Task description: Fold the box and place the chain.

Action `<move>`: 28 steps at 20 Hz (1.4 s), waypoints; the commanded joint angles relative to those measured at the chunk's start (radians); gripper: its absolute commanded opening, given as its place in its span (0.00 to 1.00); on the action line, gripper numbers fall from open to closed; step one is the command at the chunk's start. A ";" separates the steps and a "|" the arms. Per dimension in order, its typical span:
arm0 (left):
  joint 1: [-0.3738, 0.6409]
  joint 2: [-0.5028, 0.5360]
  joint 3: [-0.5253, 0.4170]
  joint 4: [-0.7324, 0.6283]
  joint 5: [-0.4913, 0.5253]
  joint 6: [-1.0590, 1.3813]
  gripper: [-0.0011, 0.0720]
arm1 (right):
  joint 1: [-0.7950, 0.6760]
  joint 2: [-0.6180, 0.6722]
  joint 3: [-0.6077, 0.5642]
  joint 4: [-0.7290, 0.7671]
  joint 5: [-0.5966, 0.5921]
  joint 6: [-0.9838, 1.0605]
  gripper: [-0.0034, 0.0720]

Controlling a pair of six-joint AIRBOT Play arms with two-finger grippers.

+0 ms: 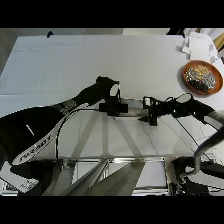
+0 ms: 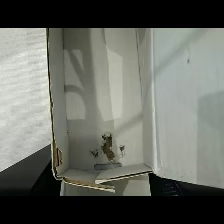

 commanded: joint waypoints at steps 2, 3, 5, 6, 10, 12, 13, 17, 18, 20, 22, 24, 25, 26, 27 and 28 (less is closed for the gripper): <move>-0.006 -0.003 0.000 0.001 0.005 0.003 0.02 | 0.000 0.000 0.000 0.000 0.000 -0.001 0.58; -0.006 -0.003 0.000 0.001 0.005 0.001 0.02 | 0.001 0.000 0.000 0.000 -0.001 -0.001 0.58; -0.006 -0.001 0.000 0.000 0.003 0.000 0.12 | 0.000 0.000 0.000 0.000 -0.001 -0.001 0.58; -0.006 0.002 0.000 0.001 0.002 0.000 0.24 | 0.000 0.000 0.000 0.000 -0.001 -0.001 0.58; 0.004 0.025 0.003 0.002 0.002 0.000 0.34 | 0.000 0.000 0.000 0.000 -0.001 -0.001 0.58; 0.009 0.037 0.003 0.011 0.001 0.000 0.50 | 0.000 0.000 0.000 0.000 -0.001 -0.001 0.58; 0.009 0.042 0.003 0.024 0.000 -0.001 0.50 | 0.000 0.000 0.000 0.000 -0.001 -0.001 0.58; 0.006 0.045 0.003 0.071 -0.014 -0.046 0.35 | 0.000 0.000 0.000 0.000 -0.001 -0.001 0.58; 0.005 0.045 0.003 0.077 -0.014 -0.058 0.28 | 0.000 0.000 0.000 0.000 -0.001 -0.001 0.58; -0.001 0.044 0.003 0.084 -0.014 -0.078 0.26 | 0.000 0.000 0.000 0.000 -0.001 -0.001 0.58; -0.012 0.044 0.002 0.091 -0.010 -0.083 0.13 | 0.000 0.000 0.000 0.000 -0.001 -0.001 0.58; -0.026 0.044 0.003 0.112 -0.010 -0.083 0.06 | 0.000 0.000 0.000 0.000 -0.001 -0.001 0.58; -0.031 0.044 0.003 0.119 -0.010 -0.083 0.03 | 0.000 0.000 0.000 0.000 -0.001 -0.001 0.58; -0.034 0.044 0.003 0.124 -0.010 -0.084 0.03 | 0.000 0.000 0.000 0.000 -0.001 -0.001 0.58; -0.037 0.044 0.002 0.125 -0.010 -0.083 0.03 | 0.000 0.000 0.000 0.000 -0.001 -0.001 0.58; -0.037 0.044 0.002 0.125 -0.010 -0.084 0.03 | 0.000 0.000 0.000 0.000 -0.001 -0.001 0.58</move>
